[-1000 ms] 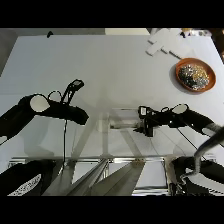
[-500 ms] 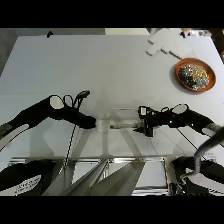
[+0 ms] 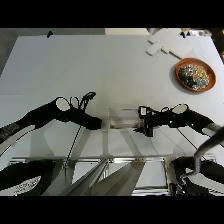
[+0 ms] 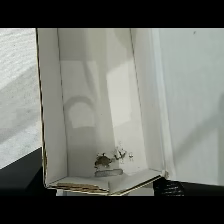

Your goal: Fold the box and place the chain.

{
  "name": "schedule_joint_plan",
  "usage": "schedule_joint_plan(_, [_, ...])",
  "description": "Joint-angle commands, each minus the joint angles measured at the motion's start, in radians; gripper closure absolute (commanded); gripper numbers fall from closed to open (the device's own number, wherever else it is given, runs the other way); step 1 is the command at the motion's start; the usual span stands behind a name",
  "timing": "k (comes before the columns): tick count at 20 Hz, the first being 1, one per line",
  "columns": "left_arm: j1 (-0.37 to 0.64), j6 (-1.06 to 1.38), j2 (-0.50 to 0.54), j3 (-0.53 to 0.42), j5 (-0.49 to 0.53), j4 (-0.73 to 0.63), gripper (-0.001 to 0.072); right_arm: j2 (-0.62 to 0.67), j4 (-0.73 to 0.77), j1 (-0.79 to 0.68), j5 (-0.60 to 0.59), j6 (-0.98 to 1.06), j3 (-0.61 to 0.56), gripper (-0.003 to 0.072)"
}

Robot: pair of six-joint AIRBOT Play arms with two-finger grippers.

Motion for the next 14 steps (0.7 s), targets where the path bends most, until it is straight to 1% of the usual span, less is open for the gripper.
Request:
schedule_joint_plan(1, [-0.026, 0.037, 0.017, 0.010, 0.033, -0.080, 0.0699, 0.000, 0.000, 0.000, 0.000, 0.000, 0.000, 0.0449])
schedule_joint_plan(2, [-0.033, 0.050, 0.027, 0.010, 0.047, -0.105, 0.0695, 0.000, 0.001, 0.000, 0.000, 0.000, 0.000, 0.0449])
schedule_joint_plan(3, [-0.042, 0.067, 0.040, 0.010, 0.055, -0.117, 0.0649, 0.000, 0.000, 0.000, 0.000, 0.000, 0.000, 0.0449])
schedule_joint_plan(4, [-0.048, 0.067, 0.051, 0.010, 0.060, -0.117, 0.0554, 0.000, 0.001, 0.000, 0.000, 0.000, 0.000, 0.0449])
schedule_joint_plan(5, [-0.052, 0.066, 0.061, 0.010, 0.060, -0.117, 0.0424, 0.000, 0.000, 0.000, 0.000, 0.000, 0.000, 0.0449])
schedule_joint_plan(6, [-0.053, 0.066, 0.069, 0.010, 0.063, -0.117, 0.0372, 0.000, 0.000, 0.000, 0.000, 0.000, 0.000, 0.0449])
schedule_joint_plan(14, [-0.052, 0.065, 0.082, 0.010, 0.076, -0.110, 0.0372, 0.000, 0.000, 0.000, 0.000, 0.000, 0.000, 0.0449])
